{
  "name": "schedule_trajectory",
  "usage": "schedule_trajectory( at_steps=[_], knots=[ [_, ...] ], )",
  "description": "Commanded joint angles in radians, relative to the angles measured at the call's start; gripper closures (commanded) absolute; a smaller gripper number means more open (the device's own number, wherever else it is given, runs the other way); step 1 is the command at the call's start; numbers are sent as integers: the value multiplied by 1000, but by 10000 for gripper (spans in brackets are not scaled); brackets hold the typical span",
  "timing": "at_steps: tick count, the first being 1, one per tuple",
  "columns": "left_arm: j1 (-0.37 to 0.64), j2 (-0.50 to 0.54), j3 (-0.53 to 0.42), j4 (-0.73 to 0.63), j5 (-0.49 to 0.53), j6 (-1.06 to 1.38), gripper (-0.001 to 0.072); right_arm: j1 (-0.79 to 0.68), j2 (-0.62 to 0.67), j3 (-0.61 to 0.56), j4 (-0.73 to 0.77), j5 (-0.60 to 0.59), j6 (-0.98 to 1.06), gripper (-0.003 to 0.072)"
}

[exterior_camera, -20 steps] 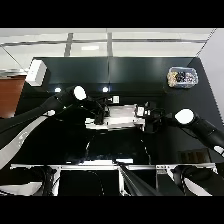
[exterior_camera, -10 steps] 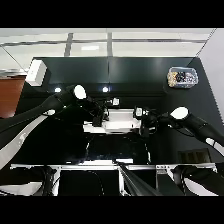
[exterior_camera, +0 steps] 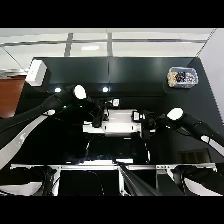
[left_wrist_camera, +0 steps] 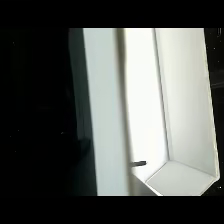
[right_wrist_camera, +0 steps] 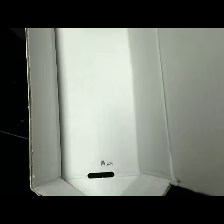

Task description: Fold the box and place the chain.

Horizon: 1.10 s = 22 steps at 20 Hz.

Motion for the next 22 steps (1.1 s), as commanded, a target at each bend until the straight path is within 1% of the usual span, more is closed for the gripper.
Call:
schedule_trajectory(
  at_steps=[1, 3, 8, 11, 22],
  knots=[
    [0, 0, 1, 0, 2, 0, 684, 37, -10, 0, -13, -20, 2, 24],
    [0, 0, 1, 1, 2, 0, 684, 48, -12, 0, -12, -55, 3, 24],
    [0, 0, 1, 1, 2, 0, 684, 46, -13, 0, -15, -61, 4, 24],
    [0, 0, 1, 1, 2, 0, 684, 46, -14, 0, -16, -85, 41, 24],
    [0, 0, 1, 1, 2, 0, 683, 46, -23, 0, -16, -84, 53, 24]
  ],
)
